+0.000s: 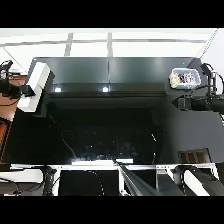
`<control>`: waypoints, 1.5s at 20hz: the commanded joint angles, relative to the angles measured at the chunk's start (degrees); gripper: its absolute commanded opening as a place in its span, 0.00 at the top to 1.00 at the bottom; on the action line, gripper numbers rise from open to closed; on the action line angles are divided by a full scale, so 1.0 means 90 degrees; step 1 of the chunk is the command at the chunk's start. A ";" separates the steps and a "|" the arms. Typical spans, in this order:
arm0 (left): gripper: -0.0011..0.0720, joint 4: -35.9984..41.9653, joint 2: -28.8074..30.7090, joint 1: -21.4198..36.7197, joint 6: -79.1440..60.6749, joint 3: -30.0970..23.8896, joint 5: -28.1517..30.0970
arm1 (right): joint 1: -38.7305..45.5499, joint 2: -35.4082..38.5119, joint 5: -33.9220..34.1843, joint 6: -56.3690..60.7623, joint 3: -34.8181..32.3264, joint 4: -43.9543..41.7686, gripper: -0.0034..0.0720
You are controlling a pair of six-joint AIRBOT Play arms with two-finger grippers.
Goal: Fold the box and place the chain.
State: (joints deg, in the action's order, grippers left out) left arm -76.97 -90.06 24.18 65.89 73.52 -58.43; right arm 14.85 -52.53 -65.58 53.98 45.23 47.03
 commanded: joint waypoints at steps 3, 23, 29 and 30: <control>0.01 -0.0061 -0.0386 -0.0049 0.1188 0.1375 -0.0228 | 0.0005 0.0000 -0.0002 -0.0002 -0.0002 0.0017 0.94; 0.96 -0.0333 0.6215 -0.2997 0.2232 -0.4189 0.0114 | 0.0017 -0.0029 0.1197 -0.0095 -0.0119 0.0379 0.93; 0.95 -0.0323 0.6414 -0.2999 0.2229 -0.4454 0.0117 | 0.0017 -0.0029 0.1197 -0.0092 -0.0119 0.0379 0.94; 0.95 -0.0323 0.6414 -0.2997 0.2229 -0.4454 0.0117 | 0.0017 -0.0029 0.1195 -0.0095 -0.0119 0.0379 0.93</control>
State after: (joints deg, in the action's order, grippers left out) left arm -79.79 -33.52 -2.61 85.91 35.22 -58.00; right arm 14.96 -52.77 -54.92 53.15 44.18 50.39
